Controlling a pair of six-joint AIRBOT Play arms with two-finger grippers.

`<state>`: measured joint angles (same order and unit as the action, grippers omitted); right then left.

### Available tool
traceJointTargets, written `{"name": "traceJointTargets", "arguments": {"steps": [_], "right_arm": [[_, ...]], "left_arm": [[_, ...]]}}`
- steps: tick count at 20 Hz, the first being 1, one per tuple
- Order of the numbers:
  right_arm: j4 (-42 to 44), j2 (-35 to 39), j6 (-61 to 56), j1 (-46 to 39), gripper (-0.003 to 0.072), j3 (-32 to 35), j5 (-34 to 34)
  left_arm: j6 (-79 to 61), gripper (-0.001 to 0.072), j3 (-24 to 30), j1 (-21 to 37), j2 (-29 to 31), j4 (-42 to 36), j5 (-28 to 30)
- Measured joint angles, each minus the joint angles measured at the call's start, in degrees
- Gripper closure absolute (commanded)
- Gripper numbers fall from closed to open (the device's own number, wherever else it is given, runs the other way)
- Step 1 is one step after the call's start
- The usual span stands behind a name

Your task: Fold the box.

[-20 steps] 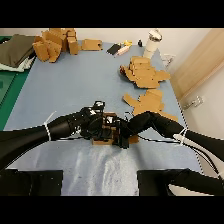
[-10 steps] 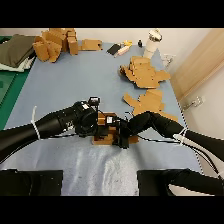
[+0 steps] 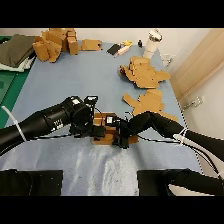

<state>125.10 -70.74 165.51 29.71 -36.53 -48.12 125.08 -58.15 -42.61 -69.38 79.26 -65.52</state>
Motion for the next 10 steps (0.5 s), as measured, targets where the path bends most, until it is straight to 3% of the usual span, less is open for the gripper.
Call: {"name": "traceJointTargets", "arguments": {"steps": [1, 5, 10], "right_arm": [[0.0, 0.0, 0.0, 0.0, 0.0183, 0.0, 0.0], [0.0, 0.0, 0.0, 0.0, 0.0183, 0.0, 0.0], [0.0, 0.0, 0.0, 0.0, 0.0183, 0.0, 0.0]], "left_arm": [[-0.4, 0.0697, 0.0, 0.1, 0.3, -0.5, -0.9], [-9.6, 0.0697, 0.0, 0.7, 2.1, -7.5, -6.2], [-38.2, 0.0696, 0.0, 0.6, 8.0, -20.0, -9.0]]}}
